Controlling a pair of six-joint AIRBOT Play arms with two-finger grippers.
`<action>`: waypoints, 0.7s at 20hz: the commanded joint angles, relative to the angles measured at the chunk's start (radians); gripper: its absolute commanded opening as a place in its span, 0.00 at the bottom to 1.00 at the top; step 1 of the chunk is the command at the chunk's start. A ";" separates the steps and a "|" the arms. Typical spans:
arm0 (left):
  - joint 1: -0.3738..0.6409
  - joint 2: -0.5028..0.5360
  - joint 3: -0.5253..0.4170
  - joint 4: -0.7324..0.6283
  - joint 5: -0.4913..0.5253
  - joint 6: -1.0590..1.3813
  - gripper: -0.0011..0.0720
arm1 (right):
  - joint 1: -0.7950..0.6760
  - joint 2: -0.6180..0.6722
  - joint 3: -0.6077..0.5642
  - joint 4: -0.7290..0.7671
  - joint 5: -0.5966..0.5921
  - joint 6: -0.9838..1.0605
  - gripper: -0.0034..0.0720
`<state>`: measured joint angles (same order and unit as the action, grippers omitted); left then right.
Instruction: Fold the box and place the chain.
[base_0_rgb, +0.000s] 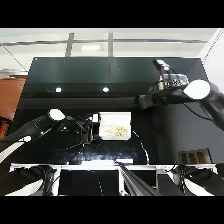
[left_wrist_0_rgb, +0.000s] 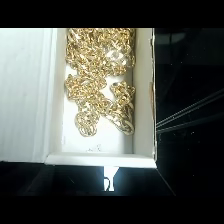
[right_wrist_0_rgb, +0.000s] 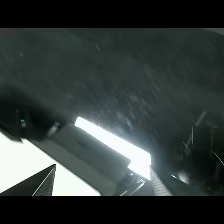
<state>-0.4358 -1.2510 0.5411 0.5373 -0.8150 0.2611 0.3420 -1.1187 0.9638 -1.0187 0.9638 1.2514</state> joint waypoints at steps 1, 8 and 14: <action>-0.001 -0.001 0.001 0.001 -0.001 0.000 0.56 | 0.102 -0.152 0.097 -0.003 -0.024 -0.087 0.97; -0.001 -0.001 0.001 0.001 -0.001 0.000 0.56 | 0.145 -0.175 0.097 -0.003 0.209 -0.382 0.97; -0.001 -0.001 0.001 0.001 -0.001 0.000 0.56 | 0.149 -0.176 0.095 -0.002 0.282 -0.490 0.97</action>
<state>-0.4358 -1.2510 0.5411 0.5377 -0.8154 0.2607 0.4866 -1.2922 1.0584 -1.0229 1.2049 0.8230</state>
